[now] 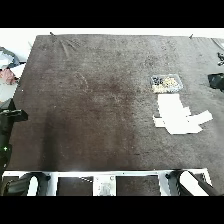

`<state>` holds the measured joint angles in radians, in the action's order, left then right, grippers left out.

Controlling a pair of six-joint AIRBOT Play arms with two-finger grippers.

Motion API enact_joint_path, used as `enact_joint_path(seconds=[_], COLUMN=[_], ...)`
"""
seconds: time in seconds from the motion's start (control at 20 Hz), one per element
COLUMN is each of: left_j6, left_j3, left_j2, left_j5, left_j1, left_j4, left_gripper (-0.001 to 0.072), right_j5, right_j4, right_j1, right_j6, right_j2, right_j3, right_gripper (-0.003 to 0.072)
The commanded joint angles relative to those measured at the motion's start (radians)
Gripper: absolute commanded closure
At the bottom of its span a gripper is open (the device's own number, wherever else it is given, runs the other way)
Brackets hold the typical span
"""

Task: Fold the box and place the chain.

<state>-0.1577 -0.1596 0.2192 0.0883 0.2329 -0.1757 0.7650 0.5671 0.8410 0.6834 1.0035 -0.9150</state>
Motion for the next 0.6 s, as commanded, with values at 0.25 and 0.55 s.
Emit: enact_joint_path(seconds=[0.25,0.55], left_j6=[0.000,0.000], left_j3=[0.000,0.000], left_j2=[0.000,0.000], left_j5=[0.000,0.000], left_j1=[0.000,0.000], left_j4=[0.000,0.000], left_gripper=[0.0695,0.0695], right_j5=[0.433,0.612], right_j4=[0.550,0.661], right_j1=[0.132,0.130], right_j6=[0.147,0.078], right_j2=[0.379,0.593], right_j3=[-0.391,-0.567], right_gripper=[0.0324,0.0324])
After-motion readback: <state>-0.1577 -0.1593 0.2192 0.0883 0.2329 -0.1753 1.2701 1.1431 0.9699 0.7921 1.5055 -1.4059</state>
